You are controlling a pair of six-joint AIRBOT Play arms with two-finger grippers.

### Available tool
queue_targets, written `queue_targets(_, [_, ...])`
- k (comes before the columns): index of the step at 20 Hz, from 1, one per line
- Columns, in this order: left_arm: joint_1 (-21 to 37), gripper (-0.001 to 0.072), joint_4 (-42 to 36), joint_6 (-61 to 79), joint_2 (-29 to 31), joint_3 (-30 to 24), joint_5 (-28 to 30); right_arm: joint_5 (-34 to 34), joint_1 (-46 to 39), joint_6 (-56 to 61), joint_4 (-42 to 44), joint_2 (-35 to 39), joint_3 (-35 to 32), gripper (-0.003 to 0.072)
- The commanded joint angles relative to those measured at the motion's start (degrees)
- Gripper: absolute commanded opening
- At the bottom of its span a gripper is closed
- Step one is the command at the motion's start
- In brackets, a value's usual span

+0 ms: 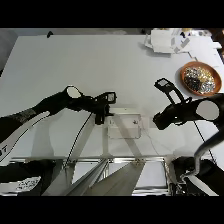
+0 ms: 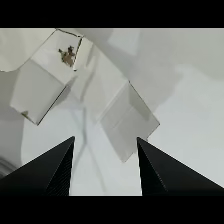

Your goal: Fold the box and place the chain.

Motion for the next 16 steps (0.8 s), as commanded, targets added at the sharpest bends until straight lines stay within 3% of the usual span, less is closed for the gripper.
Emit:
queue_targets(1, [-0.02, 0.0003, -0.17, 0.04, -1.88, 0.02, 0.26, -1.62, 0.07, -0.11, -0.52, 0.04, 0.07, 0.0433])
queue_targets(16, [-0.02, 0.0010, -0.17, -0.02, -1.95, 0.02, 1.46, -1.68, 0.07, -0.61, -0.48, 0.04, 0.07, 0.0433])
